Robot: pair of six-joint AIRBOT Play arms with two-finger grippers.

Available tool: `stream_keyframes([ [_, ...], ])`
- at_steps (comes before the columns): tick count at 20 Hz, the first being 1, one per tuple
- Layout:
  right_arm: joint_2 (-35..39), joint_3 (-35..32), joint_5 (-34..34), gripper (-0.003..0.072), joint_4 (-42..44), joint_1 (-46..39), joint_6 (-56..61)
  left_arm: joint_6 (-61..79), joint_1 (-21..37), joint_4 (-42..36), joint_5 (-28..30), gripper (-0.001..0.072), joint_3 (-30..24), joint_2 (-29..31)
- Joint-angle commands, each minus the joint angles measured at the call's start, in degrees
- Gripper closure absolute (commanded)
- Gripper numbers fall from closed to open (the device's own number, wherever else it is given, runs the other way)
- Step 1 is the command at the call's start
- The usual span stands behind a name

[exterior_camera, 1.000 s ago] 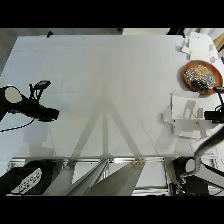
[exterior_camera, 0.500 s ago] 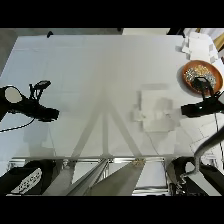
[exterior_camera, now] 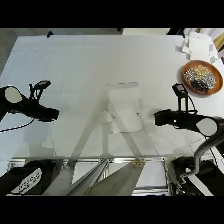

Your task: Fold the box and place the chain.

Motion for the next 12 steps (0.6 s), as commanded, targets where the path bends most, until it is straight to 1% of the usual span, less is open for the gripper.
stream_keyframes([
  [1,0.9,-1.0,-3.9,0.0678,-3.6,8.4,6.9,0.0,0.0,0.0,0.0,0.0700,0.0,0.0],
  [4,0.9,-1.0,-5.9,0.0678,-9.3,11.8,13.8,0.0,0.0,0.0,0.0,0.0700,0.0,0.0],
  [8,0.8,-1.0,-6.6,0.0678,-10.1,12.2,15.1,0.0,0.0,0.0,0.0,0.0700,0.0,0.0],
  [12,-1.2,-1.0,-6.8,0.0677,-10.1,12.2,15.1,0.0,0.0,0.0,0.0,0.0700,0.0,0.0],
])
